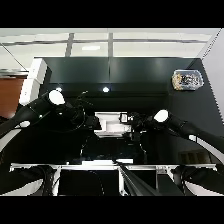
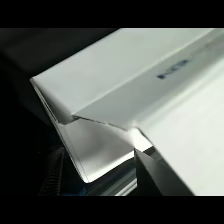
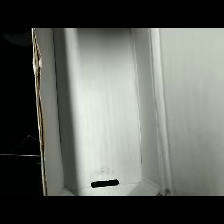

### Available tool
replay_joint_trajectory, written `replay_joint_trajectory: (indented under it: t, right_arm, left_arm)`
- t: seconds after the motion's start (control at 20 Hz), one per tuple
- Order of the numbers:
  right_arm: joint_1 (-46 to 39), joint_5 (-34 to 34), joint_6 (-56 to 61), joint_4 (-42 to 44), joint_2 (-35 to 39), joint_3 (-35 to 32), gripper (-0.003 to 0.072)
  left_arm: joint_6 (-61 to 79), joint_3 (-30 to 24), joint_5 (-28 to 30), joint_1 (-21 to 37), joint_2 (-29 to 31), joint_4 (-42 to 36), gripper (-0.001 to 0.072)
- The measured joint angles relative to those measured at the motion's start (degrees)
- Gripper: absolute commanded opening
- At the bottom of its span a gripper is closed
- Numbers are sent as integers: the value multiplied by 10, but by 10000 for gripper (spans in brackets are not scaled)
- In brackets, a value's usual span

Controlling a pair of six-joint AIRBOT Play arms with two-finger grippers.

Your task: Fold the box and place the chain.

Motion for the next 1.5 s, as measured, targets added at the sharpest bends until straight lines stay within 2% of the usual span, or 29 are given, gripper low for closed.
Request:
replay_joint_trajectory:
  t: [0.3,0.65,0.9,1.3,1.5]
  right_arm:
    - [0,1,0,0,0,0,98]
    - [0,1,0,-1,0,0,97]
    - [0,1,0,-1,0,0,98]
    - [0,1,0,-1,0,0,97]
    - [0,1,0,-1,0,0,98]
  left_arm:
    - [-61,2,32,-23,0,53,499]
    - [-170,2,83,-82,-16,128,499]
    - [-263,21,91,-128,-25,207,499]
    - [-442,82,52,-210,-63,363,498]
    - [-501,103,35,-231,-84,400,485]
